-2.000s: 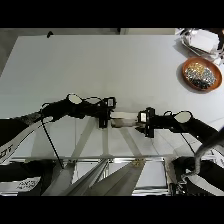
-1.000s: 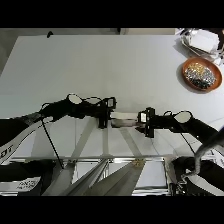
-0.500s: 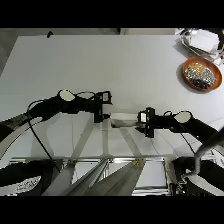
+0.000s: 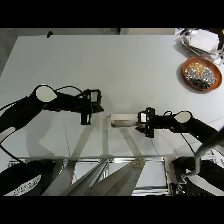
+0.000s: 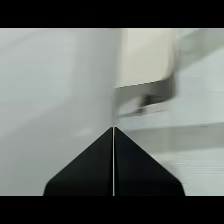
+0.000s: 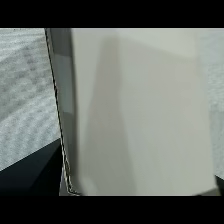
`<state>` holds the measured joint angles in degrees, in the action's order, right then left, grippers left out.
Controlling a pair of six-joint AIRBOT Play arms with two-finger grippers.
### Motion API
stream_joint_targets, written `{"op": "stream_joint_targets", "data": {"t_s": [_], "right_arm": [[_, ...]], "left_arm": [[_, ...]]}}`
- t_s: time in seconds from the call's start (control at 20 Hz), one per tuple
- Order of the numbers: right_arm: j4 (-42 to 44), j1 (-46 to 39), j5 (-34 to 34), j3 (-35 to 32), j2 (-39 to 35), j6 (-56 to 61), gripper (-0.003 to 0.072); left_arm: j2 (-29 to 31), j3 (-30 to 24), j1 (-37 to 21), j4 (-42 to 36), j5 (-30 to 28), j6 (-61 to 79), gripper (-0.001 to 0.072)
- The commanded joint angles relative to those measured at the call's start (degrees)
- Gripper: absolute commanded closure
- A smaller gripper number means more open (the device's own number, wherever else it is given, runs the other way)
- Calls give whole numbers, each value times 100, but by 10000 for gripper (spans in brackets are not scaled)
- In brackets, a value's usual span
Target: Fold the box and place the chain.
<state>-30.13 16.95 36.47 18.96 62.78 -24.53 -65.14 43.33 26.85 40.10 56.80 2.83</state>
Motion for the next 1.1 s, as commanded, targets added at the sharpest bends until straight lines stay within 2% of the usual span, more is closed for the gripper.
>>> {"op": "stream_joint_targets", "data": {"t_s": [0.0,0.1,0.2,0.3,0.45,0.55,0.7,1.05], "right_arm": [[2,-4,2,-2,-4,4,289],[4,-4,4,-2,-4,4,289],[2,-4,4,-2,-4,4,289],[2,-4,4,-2,-4,4,289],[2,-4,2,-2,-4,4,289],[2,-4,4,-2,-4,2,289],[2,-4,2,-2,-4,4,289],[2,-4,4,-2,-4,4,289]], "left_arm": [[118,-2,540,85,1123,-409,704],[-20,-2,1027,-243,815,-457,704],[-240,-2,1399,-841,133,-448,704],[-546,-2,1572,-1392,-688,-448,705],[-896,-2,1543,-2385,-2288,-758,706],[-1043,-2,1534,-2527,-3128,-1040,706],[-1318,-2,1519,-2511,-3434,-1392,706],[-1679,-2,1521,-2509,-3467,-1722,706]]}}
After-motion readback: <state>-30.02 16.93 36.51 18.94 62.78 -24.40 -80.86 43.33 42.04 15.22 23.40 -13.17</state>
